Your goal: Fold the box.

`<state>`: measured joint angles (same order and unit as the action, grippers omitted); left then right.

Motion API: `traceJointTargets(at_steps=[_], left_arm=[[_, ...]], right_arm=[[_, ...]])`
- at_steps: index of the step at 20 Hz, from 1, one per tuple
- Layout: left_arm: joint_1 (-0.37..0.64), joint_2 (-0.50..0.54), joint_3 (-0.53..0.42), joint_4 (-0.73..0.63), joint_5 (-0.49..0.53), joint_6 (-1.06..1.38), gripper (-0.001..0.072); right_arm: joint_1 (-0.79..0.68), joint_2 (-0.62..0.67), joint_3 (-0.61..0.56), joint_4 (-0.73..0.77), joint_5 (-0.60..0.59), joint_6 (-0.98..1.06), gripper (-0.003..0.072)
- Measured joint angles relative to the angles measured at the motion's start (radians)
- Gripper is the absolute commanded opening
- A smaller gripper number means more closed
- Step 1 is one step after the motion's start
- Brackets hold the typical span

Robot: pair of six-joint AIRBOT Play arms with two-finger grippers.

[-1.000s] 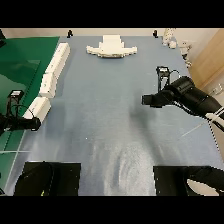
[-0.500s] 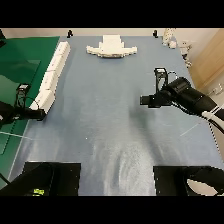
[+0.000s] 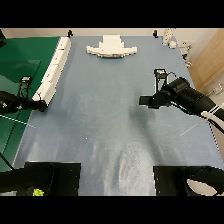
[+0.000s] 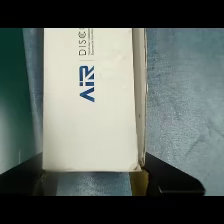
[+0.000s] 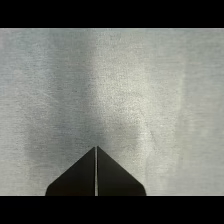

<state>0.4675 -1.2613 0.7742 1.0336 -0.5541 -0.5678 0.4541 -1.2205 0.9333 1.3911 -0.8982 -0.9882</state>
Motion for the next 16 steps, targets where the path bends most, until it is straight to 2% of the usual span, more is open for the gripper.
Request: traceJointTargets(at_steps=[5, 13, 14, 15, 16], left_arm=[[-0.011, -0.05, 0.011, -0.019, 0.042, 0.008, 0.0518], [-0.013, -0.063, 0.012, -0.034, 0.055, 0.01, 0.0519], [-0.013, -0.064, 0.012, -0.037, 0.055, 0.011, 0.0542], [-0.013, -0.064, 0.012, -0.04, 0.055, 0.011, 0.067], [-0.013, -0.064, 0.012, -0.042, 0.055, 0.01, 0.0691]], right_arm=[[0.0, 0.0, 0.0, 0.004, 0.0, 0.0, 0.0018], [0.0, 0.0, 0.0, 0.005, 0.0, 0.0, 0.0018], [0.0, 0.0, 0.0, 0.007, 0.0, 0.0, 0.0018], [0.0, 0.0, 0.0, 0.008, 0.0, 0.0, 0.0017], [0.0, 0.0, 0.0, 0.008, 0.0, 0.0, 0.0017]])
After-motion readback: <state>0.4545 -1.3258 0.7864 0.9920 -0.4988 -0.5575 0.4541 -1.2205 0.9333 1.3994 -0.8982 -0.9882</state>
